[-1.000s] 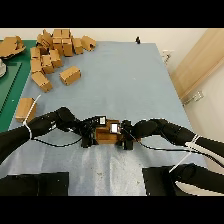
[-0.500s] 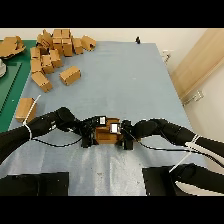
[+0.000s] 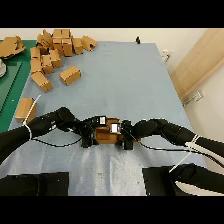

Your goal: Fold the box.

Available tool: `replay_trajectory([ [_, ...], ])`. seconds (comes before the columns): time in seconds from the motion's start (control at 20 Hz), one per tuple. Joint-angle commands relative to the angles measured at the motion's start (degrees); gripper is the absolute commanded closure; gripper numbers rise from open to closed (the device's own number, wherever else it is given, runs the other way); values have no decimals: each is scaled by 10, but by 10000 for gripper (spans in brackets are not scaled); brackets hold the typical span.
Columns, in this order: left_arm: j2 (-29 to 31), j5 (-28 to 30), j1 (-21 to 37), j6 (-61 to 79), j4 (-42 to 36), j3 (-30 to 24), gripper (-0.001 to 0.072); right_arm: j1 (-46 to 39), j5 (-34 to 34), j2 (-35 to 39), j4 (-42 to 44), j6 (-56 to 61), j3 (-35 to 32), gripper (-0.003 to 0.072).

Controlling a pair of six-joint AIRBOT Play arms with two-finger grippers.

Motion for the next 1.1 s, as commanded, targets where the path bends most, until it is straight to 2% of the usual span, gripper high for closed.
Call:
replay_trajectory([
  [0.0, 0, 0, 0, 0, 0, 1, 496, 0, 10, 0, 0, 0, 0, 178],
  [0.45, 0, 0, 0, 0, 0, 1, 496, 0, 34, 0, -9, 0, 0, 178],
  [0.5, 0, 0, 0, 0, 0, 1, 496, 0, 33, 2, -9, 0, 0, 148],
  [0.55, 0, 0, 0, 0, 0, 1, 496, 0, 26, 4, -9, 6, 0, -13],
  [0.6, 0, 0, 0, 0, 0, 1, 496, -6, 9, 6, -5, 18, 1, -34],
  [0.9, 0, 0, 0, 0, 0, 1, 496, -48, -83, 14, -5, 55, 21, -34],
  [1.05, 0, 0, 0, 0, 0, 1, 496, -78, -123, 36, -40, 103, 21, -34],
])
